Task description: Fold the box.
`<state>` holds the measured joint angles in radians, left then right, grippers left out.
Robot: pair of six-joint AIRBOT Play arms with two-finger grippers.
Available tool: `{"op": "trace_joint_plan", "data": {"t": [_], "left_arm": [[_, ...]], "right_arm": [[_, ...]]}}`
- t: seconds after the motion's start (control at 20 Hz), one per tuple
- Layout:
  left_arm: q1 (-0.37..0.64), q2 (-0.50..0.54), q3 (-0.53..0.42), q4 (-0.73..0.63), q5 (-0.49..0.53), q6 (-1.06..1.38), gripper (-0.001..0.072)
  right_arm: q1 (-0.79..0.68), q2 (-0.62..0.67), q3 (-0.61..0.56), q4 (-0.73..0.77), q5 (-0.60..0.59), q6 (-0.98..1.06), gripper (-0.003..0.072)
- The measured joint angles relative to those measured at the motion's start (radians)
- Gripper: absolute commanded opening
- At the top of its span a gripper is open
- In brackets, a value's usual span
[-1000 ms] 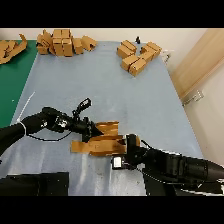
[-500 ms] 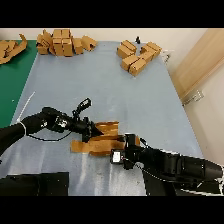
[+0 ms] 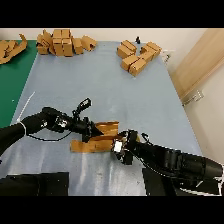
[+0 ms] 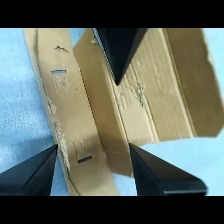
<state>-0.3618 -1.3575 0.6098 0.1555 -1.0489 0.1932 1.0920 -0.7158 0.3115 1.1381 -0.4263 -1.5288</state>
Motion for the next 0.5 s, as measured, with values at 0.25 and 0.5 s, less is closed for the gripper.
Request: {"op": "trace_joint_plan", "data": {"t": [0.25, 0.5], "left_arm": [[0.0, 0.0, 0.0, 0.0, 0.0, 0.0, 0.0012], [0.0, 0.0, 0.0, 0.0, 0.0, 0.0, 0.0013]], "right_arm": [[-0.01, 0.0, 0.001, 0.039, -0.023, 0.022, 0.0709], [-0.044, 0.0, 0.001, 0.048, -0.024, 0.028, 0.0709]]}}
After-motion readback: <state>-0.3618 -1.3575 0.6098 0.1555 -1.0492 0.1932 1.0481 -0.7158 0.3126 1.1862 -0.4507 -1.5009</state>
